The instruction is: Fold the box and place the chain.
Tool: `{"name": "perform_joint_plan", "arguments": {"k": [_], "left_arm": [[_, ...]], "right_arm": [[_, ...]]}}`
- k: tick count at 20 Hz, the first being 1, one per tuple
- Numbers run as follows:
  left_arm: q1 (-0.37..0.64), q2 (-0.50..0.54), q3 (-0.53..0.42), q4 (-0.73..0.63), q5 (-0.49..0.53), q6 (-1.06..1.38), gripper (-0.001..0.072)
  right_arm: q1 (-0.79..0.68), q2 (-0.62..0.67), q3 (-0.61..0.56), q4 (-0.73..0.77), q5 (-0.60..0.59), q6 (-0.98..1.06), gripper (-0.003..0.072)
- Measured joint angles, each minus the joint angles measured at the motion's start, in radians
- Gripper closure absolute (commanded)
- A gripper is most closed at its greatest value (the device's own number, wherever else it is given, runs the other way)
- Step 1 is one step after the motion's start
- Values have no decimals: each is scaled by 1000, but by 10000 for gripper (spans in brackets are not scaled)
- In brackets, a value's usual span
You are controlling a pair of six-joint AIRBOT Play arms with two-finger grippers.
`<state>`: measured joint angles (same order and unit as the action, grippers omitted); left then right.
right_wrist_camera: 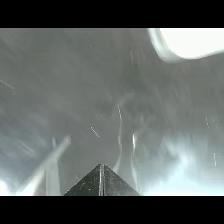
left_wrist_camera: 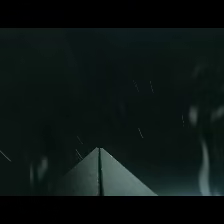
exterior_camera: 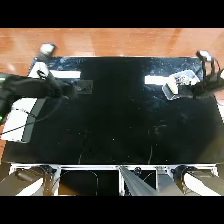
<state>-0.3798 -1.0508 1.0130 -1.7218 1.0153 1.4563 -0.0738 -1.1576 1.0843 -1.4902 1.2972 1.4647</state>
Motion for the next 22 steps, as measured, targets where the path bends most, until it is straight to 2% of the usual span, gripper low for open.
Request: {"name": "perform_joint_plan", "arguments": {"k": [3, 9, 13, 16, 22], "left_arm": [[-66, -67, -5, 28, 133, -85, 693], [-18, -121, -6, 14, 150, -161, 693], [-2, -135, -6, 19, 154, -174, 693], [2, -148, -6, 29, 150, -178, 693], [-13, -159, -6, 51, 179, -161, 692]], "right_arm": [[-73, 5, -115, -39, 25, 1, 653], [-134, 9, -182, -45, -4, -6, 653], [-122, 9, -189, -48, -32, -9, 652], [-59, 6, -187, -52, -54, -16, 652], [14, -41, -100, -85, -33, -1, 654]]}}
